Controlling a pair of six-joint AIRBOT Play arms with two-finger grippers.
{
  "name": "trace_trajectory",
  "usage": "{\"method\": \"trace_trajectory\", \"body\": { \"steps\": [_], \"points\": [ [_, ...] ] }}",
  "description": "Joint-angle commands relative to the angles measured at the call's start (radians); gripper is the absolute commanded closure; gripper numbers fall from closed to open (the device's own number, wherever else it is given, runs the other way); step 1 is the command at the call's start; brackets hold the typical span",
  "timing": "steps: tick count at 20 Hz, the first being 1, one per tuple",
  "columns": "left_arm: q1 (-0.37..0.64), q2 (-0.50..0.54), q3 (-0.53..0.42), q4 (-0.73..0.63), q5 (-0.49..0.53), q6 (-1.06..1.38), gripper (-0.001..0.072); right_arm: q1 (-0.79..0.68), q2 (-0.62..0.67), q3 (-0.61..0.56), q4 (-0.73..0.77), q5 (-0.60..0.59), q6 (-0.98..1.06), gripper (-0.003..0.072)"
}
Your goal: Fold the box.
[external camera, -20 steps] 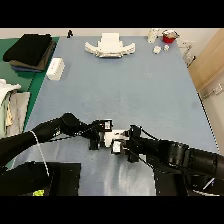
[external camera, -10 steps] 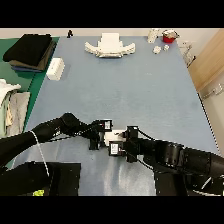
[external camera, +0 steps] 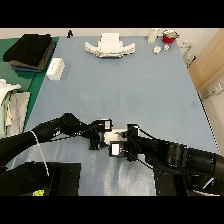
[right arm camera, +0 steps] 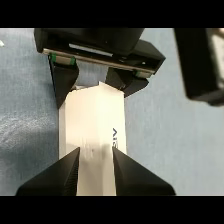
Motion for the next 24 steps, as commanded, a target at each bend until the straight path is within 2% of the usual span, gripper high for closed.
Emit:
{"method": "trace_trajectory", "body": {
  "steps": [1,11,18,19,20,24],
  "points": [
    [0.001,0.0,0.001,0.0,0.0,0.002,0.0212,0.0,0.011,0.001,-0.018,-0.002,0.0,0.0393],
    [0.001,0.0,0.001,0.0,0.0,0.002,0.0212,-0.001,0.01,0.024,-0.048,-0.004,0.0,0.0393],
    [0.001,0.0,0.001,0.0,0.0,0.002,0.0211,-0.009,-0.051,0.025,-0.025,0.003,0.001,0.0409],
    [0.001,0.0,0.001,0.0,0.0,0.002,0.0211,-0.009,-0.059,0.025,-0.016,0.007,0.001,0.0468],
    [0.0,0.0,0.001,0.0,0.0,0.002,0.0212,-0.009,-0.064,0.024,-0.006,0.011,0.001,0.0486],
    [0.001,0.0,0.001,0.0,0.0,0.002,0.0212,-0.008,-0.066,0.024,0.022,0.021,0.001,0.0486]
  ]
}}
